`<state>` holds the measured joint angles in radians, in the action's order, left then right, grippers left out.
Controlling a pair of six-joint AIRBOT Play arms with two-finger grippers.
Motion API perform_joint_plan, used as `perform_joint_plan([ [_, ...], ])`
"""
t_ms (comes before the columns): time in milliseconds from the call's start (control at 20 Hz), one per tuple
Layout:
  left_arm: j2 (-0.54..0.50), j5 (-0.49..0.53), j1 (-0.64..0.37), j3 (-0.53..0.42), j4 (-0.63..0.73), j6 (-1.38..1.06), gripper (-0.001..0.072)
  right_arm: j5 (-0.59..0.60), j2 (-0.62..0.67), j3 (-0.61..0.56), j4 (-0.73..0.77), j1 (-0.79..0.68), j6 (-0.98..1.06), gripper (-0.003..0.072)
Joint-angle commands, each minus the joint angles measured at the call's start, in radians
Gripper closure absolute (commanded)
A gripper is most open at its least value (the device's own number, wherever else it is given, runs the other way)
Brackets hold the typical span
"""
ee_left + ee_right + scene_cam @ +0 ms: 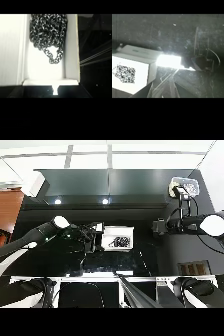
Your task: Fold the box and place the chain.
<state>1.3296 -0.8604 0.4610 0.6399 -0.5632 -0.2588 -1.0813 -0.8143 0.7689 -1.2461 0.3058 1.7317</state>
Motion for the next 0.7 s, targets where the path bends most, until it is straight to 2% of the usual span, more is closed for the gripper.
perform_joint_plan([
  [0,0.001,0.017,0.013,0.002,0.005,0.004,0.019,0.029,-0.001,-0.001,0.0,0.0,-0.001,0.038],
  [50,0.001,0.018,0.013,0.002,0.003,0.004,0.0298,0.05,-0.001,-0.005,0.0,0.0,-0.001,0.035],
  [150,0.001,0.019,0.013,0.002,0.004,0.005,0.0305,0.131,-0.006,-0.03,0.009,0.0,-0.005,0.001],
  [300,0.001,0.019,0.013,0.002,0.004,0.005,0.0305,0.344,-0.086,-0.034,0.131,0.0,-0.055,0.001],
  [400,0.001,0.019,0.013,0.002,0.004,0.005,0.0305,0.459,-0.175,-0.033,0.381,0.003,-0.248,0.001],
  [500,0.001,0.019,0.013,0.002,0.004,0.005,0.0305,0.433,-0.266,-0.034,0.575,0.031,-0.523,0.0011],
  [650,0.001,0.019,0.013,0.002,0.003,0.005,0.0304,0.277,-0.299,-0.026,0.6,0.066,-0.889,0.002],
])
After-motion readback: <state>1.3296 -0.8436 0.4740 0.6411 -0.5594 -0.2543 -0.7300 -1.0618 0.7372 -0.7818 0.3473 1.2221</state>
